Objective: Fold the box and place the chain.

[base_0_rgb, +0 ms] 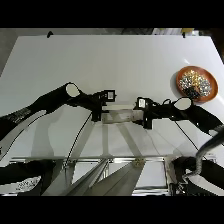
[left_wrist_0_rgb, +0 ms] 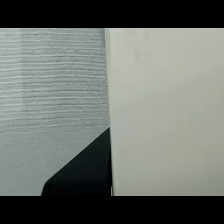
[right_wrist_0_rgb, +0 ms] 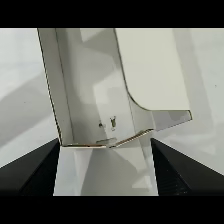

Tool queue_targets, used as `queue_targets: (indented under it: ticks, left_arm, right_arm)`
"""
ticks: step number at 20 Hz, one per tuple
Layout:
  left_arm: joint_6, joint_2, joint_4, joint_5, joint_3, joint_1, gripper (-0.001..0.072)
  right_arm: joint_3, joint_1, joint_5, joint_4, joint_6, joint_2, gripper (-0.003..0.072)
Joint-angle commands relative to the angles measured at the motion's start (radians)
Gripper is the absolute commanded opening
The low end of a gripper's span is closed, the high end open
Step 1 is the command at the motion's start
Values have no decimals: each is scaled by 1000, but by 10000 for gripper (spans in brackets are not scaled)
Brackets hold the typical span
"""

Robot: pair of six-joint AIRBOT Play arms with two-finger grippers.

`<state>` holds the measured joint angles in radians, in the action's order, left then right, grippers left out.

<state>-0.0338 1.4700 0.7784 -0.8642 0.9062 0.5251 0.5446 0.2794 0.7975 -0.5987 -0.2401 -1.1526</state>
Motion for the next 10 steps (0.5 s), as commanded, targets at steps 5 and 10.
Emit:
queue_targets:
  ticks: [5, 10]
  left_arm:
    - [0, 0, 0, 0, 0, 0, 10]
    - [0, 0, 0, 0, 0, 0, 10]
  right_arm:
    - [100, -1, 89, -3, -1, -114, 617]
    - [100, -1, 115, -19, -3, -144, 617]
